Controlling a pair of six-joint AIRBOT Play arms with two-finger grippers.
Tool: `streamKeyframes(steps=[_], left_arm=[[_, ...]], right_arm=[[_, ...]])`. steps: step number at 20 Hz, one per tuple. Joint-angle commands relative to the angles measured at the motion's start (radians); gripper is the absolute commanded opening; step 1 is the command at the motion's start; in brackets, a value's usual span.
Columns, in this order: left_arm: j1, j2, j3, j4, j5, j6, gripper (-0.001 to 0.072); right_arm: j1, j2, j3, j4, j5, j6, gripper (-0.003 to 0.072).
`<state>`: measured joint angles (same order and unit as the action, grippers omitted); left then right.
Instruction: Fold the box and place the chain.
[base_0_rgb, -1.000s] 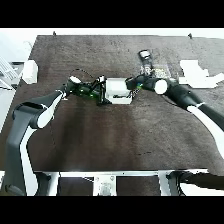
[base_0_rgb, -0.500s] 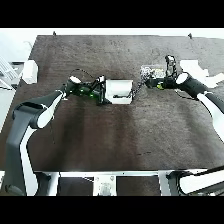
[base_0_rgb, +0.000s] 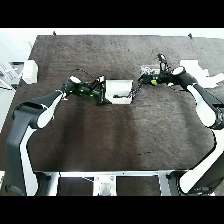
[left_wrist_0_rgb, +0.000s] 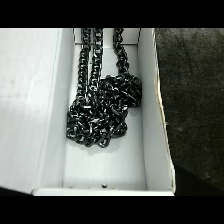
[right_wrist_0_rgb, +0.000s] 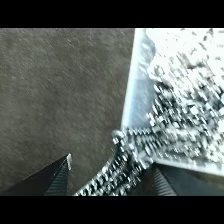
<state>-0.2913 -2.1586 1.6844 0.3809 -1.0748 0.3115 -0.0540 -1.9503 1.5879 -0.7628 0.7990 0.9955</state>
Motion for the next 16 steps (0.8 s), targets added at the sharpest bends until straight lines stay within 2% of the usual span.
streamKeyframes(steps=[1,4,5,6,10,16], left_arm=[[0.001,0.0,0.0,0.0,0.001,0.0,0.0233],[0.001,0.0,0.0,0.0,0.0,0.0,0.0233],[0.001,0.0,0.0,0.0,0.0,0.0,0.0233],[0.001,0.0,0.0,0.0,0.0,0.0,0.0233],[0.001,0.0,0.0,0.0,0.0,0.0,0.0233],[0.001,0.0,0.0,0.0,0.0,0.0,0.0233]], right_arm=[[-0.001,-0.023,0.027,0.057,0.034,-0.052,0.0428],[0.006,-0.02,0.027,0.068,0.037,-0.074,0.0242],[0.011,-0.016,0.027,0.068,0.046,-0.116,0.0087],[0.016,-0.01,0.027,0.064,0.046,-0.133,0.0003],[0.014,0.074,0.027,0.04,0.041,-0.087,0.0],[0.063,0.404,0.026,-0.182,0.048,0.079,0.0]])
